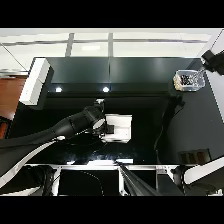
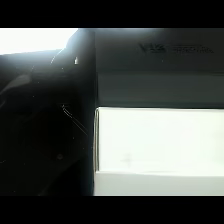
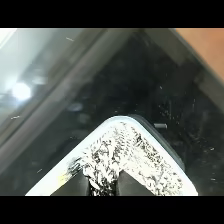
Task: Fold the box and place the chain.
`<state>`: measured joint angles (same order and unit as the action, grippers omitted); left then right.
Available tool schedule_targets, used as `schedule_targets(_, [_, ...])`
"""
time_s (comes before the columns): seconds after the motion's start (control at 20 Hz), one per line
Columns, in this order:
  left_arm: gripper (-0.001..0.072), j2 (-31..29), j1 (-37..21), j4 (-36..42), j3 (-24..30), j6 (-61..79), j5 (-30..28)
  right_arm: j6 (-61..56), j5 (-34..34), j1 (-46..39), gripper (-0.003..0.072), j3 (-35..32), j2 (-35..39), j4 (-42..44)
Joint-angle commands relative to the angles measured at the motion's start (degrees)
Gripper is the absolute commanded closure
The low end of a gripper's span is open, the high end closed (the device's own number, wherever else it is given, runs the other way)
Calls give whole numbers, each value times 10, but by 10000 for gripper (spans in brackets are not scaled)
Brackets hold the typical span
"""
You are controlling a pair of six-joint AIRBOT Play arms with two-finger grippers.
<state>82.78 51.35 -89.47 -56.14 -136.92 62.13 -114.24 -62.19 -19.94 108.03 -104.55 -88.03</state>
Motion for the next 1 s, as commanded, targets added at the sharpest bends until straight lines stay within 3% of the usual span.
schedule_targets(0.0, [683,0,0,0,0,0,0,86,-28,-11,645,8,72,33])
schedule_targets(0.25, [683,0,0,2,0,0,-1,198,-48,-17,645,8,188,102])
schedule_targets(0.4, [683,0,0,1,0,0,-1,211,-69,-31,644,8,252,208])
schedule_targets(0.55, [683,0,0,2,0,0,-1,242,-102,-19,644,3,308,254])
schedule_targets(0.8, [683,0,0,2,0,0,-1,280,-109,85,645,-99,436,270])
schedule_targets(0.95, [683,0,0,-1,0,0,-2,312,-184,178,645,-170,488,267])
